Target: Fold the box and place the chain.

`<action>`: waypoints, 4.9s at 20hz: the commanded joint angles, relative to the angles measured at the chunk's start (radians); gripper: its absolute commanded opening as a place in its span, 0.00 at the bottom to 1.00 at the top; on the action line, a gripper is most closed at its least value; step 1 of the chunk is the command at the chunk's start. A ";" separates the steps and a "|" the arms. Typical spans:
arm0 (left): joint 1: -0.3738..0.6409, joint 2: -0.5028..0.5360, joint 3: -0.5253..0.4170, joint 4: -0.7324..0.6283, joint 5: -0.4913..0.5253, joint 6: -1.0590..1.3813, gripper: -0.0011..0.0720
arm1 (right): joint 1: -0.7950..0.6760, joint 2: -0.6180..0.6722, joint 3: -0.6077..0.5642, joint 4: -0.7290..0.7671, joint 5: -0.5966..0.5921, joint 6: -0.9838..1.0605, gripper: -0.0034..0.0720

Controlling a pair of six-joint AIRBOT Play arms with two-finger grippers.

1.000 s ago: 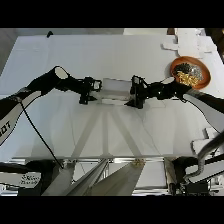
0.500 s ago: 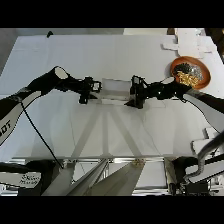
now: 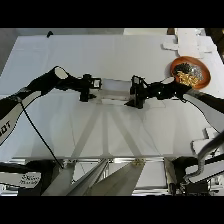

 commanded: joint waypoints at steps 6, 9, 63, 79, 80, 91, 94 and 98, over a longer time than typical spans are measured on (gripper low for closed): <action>0.000 0.000 0.001 -0.010 -0.112 0.113 0.52 | 0.000 0.000 0.001 0.000 0.000 0.000 0.80; 0.000 0.000 0.001 -0.069 -0.115 0.138 0.51 | 0.000 0.000 0.001 0.000 0.000 0.000 0.80; 0.211 0.220 0.001 -0.209 -0.217 -0.397 0.02 | 0.000 0.000 0.001 0.000 0.000 0.000 0.80; 0.035 -0.006 0.001 0.113 -0.204 -1.471 0.02 | 0.000 0.000 0.001 0.000 0.000 0.000 0.80; 0.034 -0.006 0.001 0.109 -0.200 -1.470 0.02 | 0.000 0.000 0.001 0.000 0.000 0.000 0.80; 0.053 -0.005 0.001 0.214 -0.209 -1.514 0.02 | 0.000 0.000 0.001 0.000 0.000 0.000 0.80; 0.051 -0.005 0.001 0.201 -0.204 -1.513 0.02 | 0.000 0.000 0.001 0.000 0.000 0.000 0.80; 0.041 -0.005 0.001 0.103 -0.199 -1.480 0.02 | 0.000 0.000 0.001 0.000 0.000 0.000 0.80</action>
